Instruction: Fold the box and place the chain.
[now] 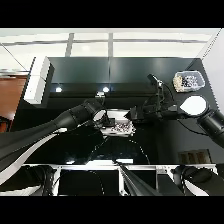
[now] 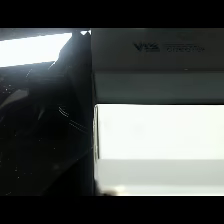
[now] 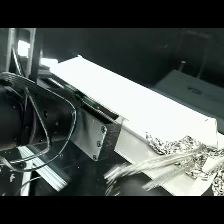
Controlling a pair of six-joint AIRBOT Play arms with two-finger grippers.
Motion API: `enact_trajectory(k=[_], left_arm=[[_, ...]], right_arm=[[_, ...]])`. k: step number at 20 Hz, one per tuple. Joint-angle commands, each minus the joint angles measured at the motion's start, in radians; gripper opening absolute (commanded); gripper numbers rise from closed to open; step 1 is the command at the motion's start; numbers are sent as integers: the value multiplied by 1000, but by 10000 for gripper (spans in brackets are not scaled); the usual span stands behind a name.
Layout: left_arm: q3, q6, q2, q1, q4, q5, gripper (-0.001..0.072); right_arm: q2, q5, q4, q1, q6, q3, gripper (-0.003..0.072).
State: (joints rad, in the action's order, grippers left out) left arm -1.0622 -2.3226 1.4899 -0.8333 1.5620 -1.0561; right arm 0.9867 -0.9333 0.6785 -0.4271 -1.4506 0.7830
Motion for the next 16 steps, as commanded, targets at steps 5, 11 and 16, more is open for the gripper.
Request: enact_trajectory(k=[5, 11, 16], left_arm=[[0, 0, 0, 0, 0, -2, 30], [0, 0, 0, 0, 0, 0, 30], [0, 0, 0, 0, 0, 1, 30]], right_arm=[[3, -34, 300, 96, 118, -8, 526], [3, -26, 415, 93, 808, -161, 720], [98, 114, 159, 92, 1258, -266, 719]])
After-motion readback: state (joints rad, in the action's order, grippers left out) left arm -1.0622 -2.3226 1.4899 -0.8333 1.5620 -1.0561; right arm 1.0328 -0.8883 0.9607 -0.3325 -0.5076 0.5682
